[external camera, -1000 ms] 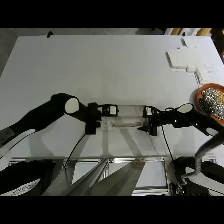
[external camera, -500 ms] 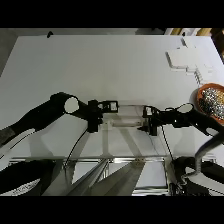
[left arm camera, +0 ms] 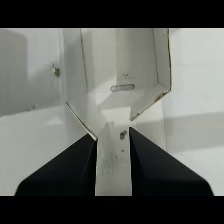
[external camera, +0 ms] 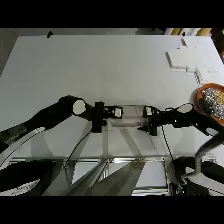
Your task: Fold the box and place the chain.
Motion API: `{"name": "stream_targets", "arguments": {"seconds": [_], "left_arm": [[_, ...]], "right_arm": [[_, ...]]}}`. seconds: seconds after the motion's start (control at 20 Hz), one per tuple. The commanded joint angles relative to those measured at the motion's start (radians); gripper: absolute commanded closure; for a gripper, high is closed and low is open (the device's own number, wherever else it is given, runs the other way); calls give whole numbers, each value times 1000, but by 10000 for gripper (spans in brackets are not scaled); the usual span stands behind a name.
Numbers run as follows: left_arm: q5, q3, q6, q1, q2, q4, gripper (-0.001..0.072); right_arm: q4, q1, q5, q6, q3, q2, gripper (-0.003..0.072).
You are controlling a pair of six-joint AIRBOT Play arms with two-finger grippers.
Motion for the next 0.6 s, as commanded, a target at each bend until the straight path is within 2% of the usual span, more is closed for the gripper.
{"name": "stream_targets", "arguments": {"seconds": [0.0,0.25,0.55], "left_arm": [[20,0,50,-15,-24,-30,498],[16,0,42,-27,-30,-58,501],[69,0,95,-34,-52,-140,511]], "right_arm": [[0,0,0,0,0,0,289],[0,0,0,0,0,0,289],[0,0,0,0,0,0,289]]}}
